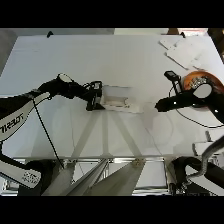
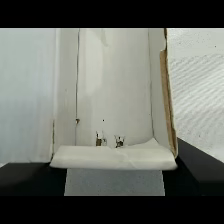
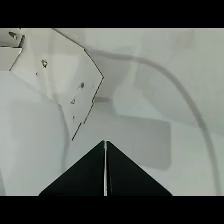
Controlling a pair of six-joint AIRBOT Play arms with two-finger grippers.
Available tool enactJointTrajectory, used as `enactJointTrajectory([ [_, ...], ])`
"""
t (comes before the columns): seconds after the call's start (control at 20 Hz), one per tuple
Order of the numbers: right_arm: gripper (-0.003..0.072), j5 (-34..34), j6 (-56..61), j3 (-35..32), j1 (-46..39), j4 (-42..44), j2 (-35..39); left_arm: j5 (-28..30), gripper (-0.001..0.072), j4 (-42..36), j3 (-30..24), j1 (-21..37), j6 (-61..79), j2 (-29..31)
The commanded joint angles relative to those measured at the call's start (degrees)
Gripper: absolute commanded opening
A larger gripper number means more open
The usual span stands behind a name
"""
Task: Fold the box and place the chain.
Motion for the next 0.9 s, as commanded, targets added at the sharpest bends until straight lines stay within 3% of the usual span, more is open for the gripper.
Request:
enactJointTrajectory([
  [0.0,0.0007,-0.37,-4.52,-0.63,-0.57,11.28,-8.02,0.02,0.0376,0.00,0.02,0.00,0.02,0.02],
  [0.2,0.0007,-1.46,-11.39,-0.63,-0.57,21.84,-12.63,0.00,0.0376,0.00,0.02,0.00,0.02,0.02],
  [0.45,0.0008,-1.73,-16.31,-0.63,-0.39,29.40,-12.85,0.02,0.0376,0.02,0.02,0.00,0.02,0.02],
  [0.5,0.0019,-1.95,-16.85,-0.63,0.09,29.38,-12.85,0.00,0.0376,0.00,0.02,0.00,0.02,0.02],
  [0.55,0.0084,-2.10,-16.98,-0.63,0.90,29.35,-12.85,0.00,0.0376,0.00,0.02,0.00,0.02,0.02],
  [0.85,0.0137,-2.67,-16.96,-0.63,5.42,31.69,-12.83,0.02,0.0376,0.00,0.02,0.00,0.02,0.02],
])
